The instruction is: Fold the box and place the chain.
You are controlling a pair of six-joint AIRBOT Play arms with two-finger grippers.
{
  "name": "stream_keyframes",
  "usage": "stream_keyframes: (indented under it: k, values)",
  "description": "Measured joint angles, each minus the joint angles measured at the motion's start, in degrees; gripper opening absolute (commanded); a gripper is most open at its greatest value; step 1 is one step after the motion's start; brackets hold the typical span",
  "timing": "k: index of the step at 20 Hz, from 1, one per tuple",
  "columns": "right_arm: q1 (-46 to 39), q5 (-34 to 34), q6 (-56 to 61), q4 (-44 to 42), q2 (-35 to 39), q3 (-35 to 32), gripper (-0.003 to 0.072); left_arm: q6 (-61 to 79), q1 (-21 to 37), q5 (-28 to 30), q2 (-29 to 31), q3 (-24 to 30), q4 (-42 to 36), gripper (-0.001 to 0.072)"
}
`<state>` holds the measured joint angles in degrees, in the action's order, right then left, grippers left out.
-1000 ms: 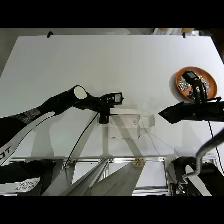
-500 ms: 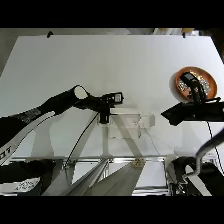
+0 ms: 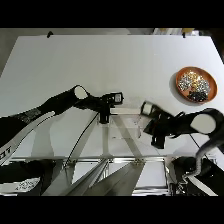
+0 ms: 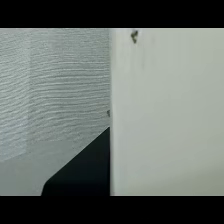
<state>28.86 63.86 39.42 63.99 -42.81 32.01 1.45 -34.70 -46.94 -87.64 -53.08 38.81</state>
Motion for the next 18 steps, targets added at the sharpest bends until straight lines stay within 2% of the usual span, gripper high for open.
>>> stream_keyframes:
  k: [1, 2, 6, 10, 14, 18]
  values:
    - [2.19, -1.36, -0.68, 1.64, -0.26, -0.76, 0.0559, 0.0, 0.0, 0.02, 0.0, 0.0, 0.0, 0.001]
    - [4.11, -3.04, -1.25, 3.37, -0.42, -1.7, 0.0627, 0.0, 0.0, 0.0, 0.0, 0.0, 0.0, 0.001]
    - [11.74, -13.2, -1.95, 11.23, -0.79, -6.78, 0.0627, 0.0, 0.0, -0.02, 0.0, 0.0, 0.0, 0.001]
    - [16.98, -24.28, 2.12, 16.85, -1.77, -10.86, 0.0626, 0.0, 0.0, -0.02, 0.0, 0.0, 0.0, 0.001]
    - [18.56, -30.18, 6.32, 21.46, -6.1, -12.22, 0.0626, 0.0, 0.0, -0.02, 0.0, 0.0, 0.0, 0.001]
    - [18.73, -33.31, 8.02, 23.28, -8.87, -12.24, 0.0625, 0.0, 0.0, -0.02, 0.0, 0.0, 0.0, 0.001]
